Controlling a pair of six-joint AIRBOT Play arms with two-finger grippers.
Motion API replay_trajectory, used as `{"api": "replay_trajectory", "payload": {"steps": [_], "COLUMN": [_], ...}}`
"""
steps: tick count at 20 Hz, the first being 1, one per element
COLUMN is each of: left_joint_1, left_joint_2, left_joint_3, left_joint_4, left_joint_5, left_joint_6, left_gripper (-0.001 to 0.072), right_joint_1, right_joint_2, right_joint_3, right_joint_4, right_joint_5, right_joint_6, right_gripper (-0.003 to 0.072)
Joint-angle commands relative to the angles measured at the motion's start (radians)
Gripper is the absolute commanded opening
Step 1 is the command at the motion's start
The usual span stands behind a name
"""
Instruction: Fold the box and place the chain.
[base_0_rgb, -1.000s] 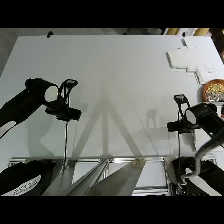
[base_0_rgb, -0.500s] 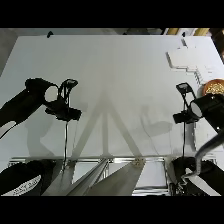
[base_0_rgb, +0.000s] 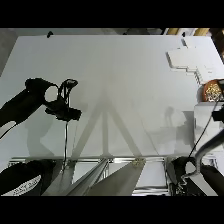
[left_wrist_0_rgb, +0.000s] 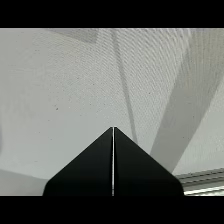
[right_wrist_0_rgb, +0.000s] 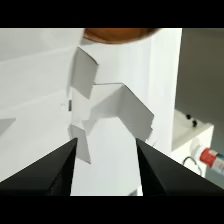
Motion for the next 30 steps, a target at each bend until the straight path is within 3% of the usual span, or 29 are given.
{"api": "replay_trajectory", "payload": {"steps": [1, 4, 8, 14, 17, 19, 22, 23, 27, 30], "left_joint_1": [0.001, 0.001, 0.001, 0.001, 0.001, 0.001, 0.001, 0.001, 0.001, 0.001], "left_joint_2": [0.001, 0.000, 0.001, 0.000, 0.001, 0.001, 0.001, 0.001, 0.000, 0.000], "left_joint_3": [0.000, 0.000, 0.000, 0.000, 0.000, 0.000, 0.000, 0.000, 0.000, 0.000], "left_joint_4": [0.000, 0.000, 0.000, 0.001, 0.000, 0.000, 0.000, 0.000, 0.001, 0.000], "left_joint_5": [0.000, 0.001, 0.000, 0.000, 0.000, 0.000, 0.000, 0.000, 0.000, 0.000], "left_joint_6": [0.000, 0.000, 0.000, 0.000, 0.000, 0.000, 0.000, 0.000, 0.000, 0.000], "left_gripper": [0.0011, 0.0011, 0.0011, 0.0011, 0.0011, 0.0011, 0.0011, 0.0011, 0.0011, 0.0011], "right_joint_1": [-0.329, -0.483, -0.562, -0.563, -0.563, -0.563, -0.563, -0.562, -0.486, -0.356], "right_joint_2": [0.001, -0.008, -0.096, -0.124, -0.191, -0.241, -0.261, -0.252, -0.124, 0.006], "right_joint_3": [0.002, 0.002, 0.002, 0.002, 0.002, 0.002, 0.003, 0.003, 0.003, 0.002], "right_joint_4": [0.211, 0.366, 0.312, 0.278, 0.279, 0.278, 0.283, 0.293, 0.406, 0.657], "right_joint_5": [-0.161, -0.233, -0.253, -0.430, -0.425, -0.378, -0.297, -0.259, -0.158, -0.095], "right_joint_6": [-0.208, -0.342, -0.345, -0.352, -0.374, -0.374, -0.359, -0.349, -0.352, -0.375], "right_gripper": [0.0458, 0.0458, 0.0462, 0.0471, 0.0453, 0.0362, 0.0077, 0.0025, 0.0017, 0.0017]}}
